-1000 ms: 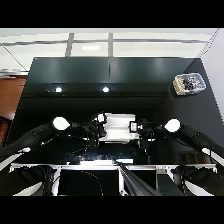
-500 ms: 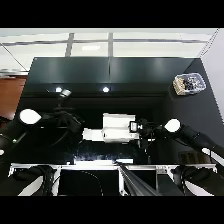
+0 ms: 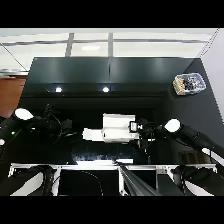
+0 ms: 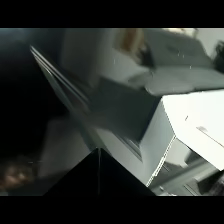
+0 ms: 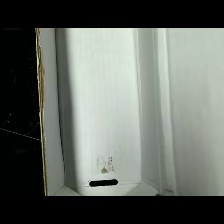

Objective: Fold the box and place the chain.

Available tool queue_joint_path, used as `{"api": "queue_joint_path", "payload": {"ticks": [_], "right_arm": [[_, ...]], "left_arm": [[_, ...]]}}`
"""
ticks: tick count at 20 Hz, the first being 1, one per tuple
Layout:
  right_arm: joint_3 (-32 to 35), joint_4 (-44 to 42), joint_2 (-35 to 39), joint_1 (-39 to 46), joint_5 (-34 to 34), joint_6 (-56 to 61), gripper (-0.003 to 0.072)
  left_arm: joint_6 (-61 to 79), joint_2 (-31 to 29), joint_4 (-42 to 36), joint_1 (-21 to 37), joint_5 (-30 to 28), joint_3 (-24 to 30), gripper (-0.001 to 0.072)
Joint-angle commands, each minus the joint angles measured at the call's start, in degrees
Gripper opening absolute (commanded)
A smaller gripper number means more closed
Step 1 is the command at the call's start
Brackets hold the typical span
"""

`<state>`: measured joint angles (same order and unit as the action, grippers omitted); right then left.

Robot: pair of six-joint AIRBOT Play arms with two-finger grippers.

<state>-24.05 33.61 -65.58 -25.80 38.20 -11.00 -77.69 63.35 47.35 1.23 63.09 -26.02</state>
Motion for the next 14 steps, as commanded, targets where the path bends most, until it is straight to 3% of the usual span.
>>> {"api": "queue_joint_path", "payload": {"ticks": [1, 7, 10, 14], "right_arm": [[0.00, 0.00, -0.04, -0.02, 0.02, 0.00, 0.0409], [0.00, 0.00, -0.04, -0.02, -0.04, 0.02, 0.0409], [0.00, -0.02, -0.04, -0.02, -0.07, 0.04, 0.0409], [0.00, -0.02, -0.04, -0.02, -0.07, 0.04, 0.0409]], "left_arm": [[-0.24, 3.61, -6.01, -5.29, -2.25, 1.84, 0.0025], [1.70, 4.42, -12.17, -17.42, -13.25, 1.77, 0.0026], [9.70, 4.42, -17.20, -17.97, -9.55, 1.22, 0.0026], [10.49, 4.39, -17.20, -17.94, -6.67, -0.63, 0.0026]]}}
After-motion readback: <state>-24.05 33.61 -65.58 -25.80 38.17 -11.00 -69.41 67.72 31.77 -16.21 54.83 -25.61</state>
